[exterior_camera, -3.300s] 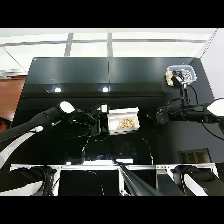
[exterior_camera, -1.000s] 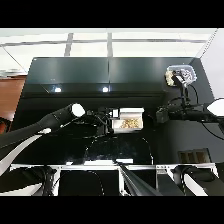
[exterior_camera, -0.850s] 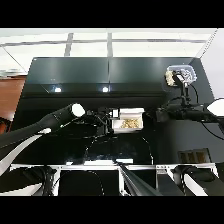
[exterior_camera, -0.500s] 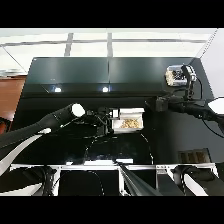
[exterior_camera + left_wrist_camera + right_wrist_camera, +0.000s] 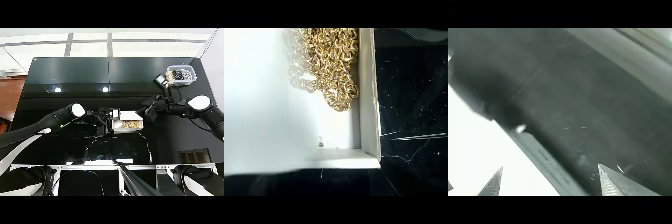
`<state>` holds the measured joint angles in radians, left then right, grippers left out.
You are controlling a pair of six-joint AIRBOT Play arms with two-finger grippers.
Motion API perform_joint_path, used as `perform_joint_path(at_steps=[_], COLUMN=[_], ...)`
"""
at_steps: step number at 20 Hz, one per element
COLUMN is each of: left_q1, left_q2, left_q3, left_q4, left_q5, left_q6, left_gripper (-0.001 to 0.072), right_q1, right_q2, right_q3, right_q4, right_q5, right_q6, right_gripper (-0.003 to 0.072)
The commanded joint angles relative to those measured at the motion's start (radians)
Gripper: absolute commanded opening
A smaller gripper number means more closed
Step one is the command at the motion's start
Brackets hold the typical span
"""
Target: Fold the box and place the chain.
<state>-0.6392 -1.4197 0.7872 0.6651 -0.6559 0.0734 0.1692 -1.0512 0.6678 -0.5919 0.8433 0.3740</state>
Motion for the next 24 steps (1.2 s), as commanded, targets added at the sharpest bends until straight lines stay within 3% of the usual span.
perform_joint_path(at_steps=[1,11,13,16,17,18,24], left_q1=[0.000,0.000,0.000,0.000,0.000,0.000,0.000], left_q2=[0.000,0.000,0.000,0.000,0.000,0.000,0.000], left_q3=[0.001,0.001,0.001,0.001,0.001,0.001,0.001], left_q4=[0.000,0.000,0.000,0.000,0.000,0.000,0.000], left_q5=[0.001,0.001,0.001,0.001,0.001,0.001,0.001], left_q6=[0.001,0.002,0.002,0.002,0.002,0.002,0.002], left_gripper=[0.0398,0.0397,0.0398,0.0398,0.0398,0.0398,0.0398], right_q1=[0.050,0.143,0.143,0.143,0.143,0.143,0.143], right_q2=[-0.013,-0.013,-0.013,-0.013,-0.013,-0.013,-0.013], right_q3=[0.006,0.003,0.003,0.003,0.003,0.003,-0.008], right_q4=[-0.098,-0.146,-0.144,-0.145,-0.145,-0.146,-0.146], right_q5=[0.130,0.074,0.088,0.098,0.103,0.107,0.119], right_q6=[-0.227,-0.263,-0.261,-0.252,-0.251,-0.251,-0.251], right_gripper=[0.0704,0.0703,0.0511,0.0458,0.0249,0.0188,0.0191])
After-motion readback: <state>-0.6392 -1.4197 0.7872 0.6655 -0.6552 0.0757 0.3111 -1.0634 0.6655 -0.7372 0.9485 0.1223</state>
